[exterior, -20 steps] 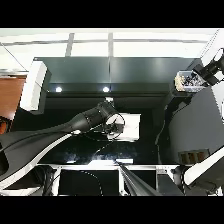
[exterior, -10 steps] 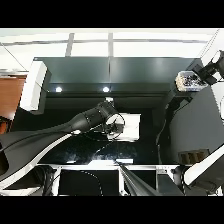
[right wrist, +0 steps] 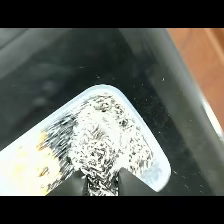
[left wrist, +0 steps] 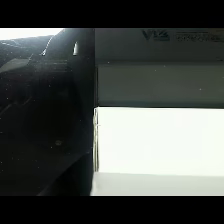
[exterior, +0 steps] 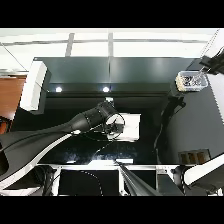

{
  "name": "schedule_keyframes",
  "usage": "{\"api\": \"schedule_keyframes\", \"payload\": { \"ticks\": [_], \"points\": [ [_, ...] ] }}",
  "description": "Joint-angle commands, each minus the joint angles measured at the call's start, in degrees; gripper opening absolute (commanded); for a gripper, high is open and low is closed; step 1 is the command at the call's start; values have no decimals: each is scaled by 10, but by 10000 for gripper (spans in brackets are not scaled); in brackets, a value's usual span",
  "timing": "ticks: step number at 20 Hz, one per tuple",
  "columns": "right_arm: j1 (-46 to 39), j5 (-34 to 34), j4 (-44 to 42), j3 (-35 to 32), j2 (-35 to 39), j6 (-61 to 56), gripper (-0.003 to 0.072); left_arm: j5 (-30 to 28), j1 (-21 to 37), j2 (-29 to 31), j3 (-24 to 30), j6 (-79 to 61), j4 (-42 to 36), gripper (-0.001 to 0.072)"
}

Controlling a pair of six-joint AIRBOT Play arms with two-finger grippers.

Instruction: Fold the box and place the chain.

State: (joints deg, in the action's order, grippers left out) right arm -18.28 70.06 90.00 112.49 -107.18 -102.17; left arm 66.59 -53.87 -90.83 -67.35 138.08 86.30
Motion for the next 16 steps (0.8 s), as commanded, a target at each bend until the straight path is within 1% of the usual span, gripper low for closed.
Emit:
{"api": "schedule_keyframes", "payload": {
  "ticks": [1, 5, 9, 11, 13, 15, 16],
  "points": [
    [2, 21, -52, 2, 82, 63, 4, 0, 0, 0, 0, 0, 0, 24],
    [2, 28, -135, 1, 181, 89, 2, 1, 0, 0, 0, 0, 0, 24],
    [2, 39, -211, -19, 271, 112, 2, 0, 0, 0, 0, 0, 0, 25],
    [2, 48, -299, -32, 311, 162, 1, 0, 0, 0, 0, 0, 0, 25],
    [7, 62, -362, -54, 353, 180, 1, 0, 0, 0, 0, 0, 0, 24],
    [18, 85, -372, -88, 395, 196, 2, 0, 0, 0, 0, 0, 0, 25],
    [26, 87, -383, -117, 421, 218, -1, -1, 0, 0, 0, 0, 0, 24]
  ]
}}
